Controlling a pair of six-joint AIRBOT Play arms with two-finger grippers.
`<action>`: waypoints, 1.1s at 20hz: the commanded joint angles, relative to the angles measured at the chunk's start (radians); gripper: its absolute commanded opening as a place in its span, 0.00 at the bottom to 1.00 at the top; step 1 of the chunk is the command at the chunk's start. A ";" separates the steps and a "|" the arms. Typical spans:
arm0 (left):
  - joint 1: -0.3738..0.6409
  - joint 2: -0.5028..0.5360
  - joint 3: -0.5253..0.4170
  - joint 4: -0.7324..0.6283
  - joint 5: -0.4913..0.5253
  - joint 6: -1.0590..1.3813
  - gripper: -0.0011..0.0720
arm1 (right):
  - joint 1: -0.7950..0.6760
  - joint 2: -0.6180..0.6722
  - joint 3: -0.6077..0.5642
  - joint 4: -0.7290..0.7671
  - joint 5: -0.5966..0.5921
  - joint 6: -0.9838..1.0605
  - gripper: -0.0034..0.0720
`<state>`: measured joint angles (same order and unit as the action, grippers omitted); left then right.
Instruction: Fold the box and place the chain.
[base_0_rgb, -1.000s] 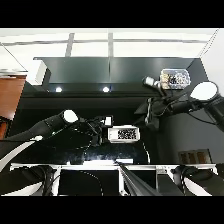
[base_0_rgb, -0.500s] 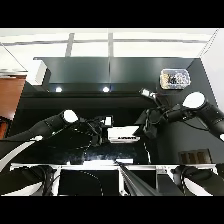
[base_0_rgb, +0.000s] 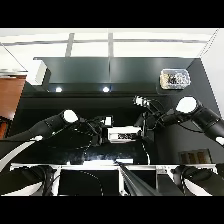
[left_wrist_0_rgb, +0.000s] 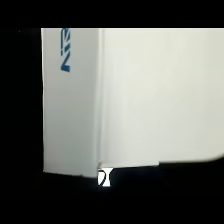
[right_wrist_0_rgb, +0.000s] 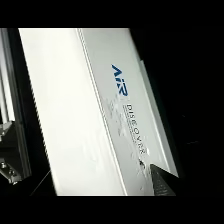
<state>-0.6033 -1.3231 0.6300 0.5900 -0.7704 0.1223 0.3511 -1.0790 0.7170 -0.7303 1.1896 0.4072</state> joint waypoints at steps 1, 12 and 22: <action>0.000 0.000 0.001 0.000 0.000 0.000 0.57 | 0.004 0.001 0.013 0.027 0.003 -0.002 0.99; 0.000 0.000 0.001 0.000 -0.001 0.000 0.57 | -0.174 0.005 0.090 0.106 0.044 0.059 0.99; 0.000 0.000 0.001 0.000 -0.001 0.000 0.57 | -0.067 0.001 -0.022 0.038 0.040 -0.012 0.99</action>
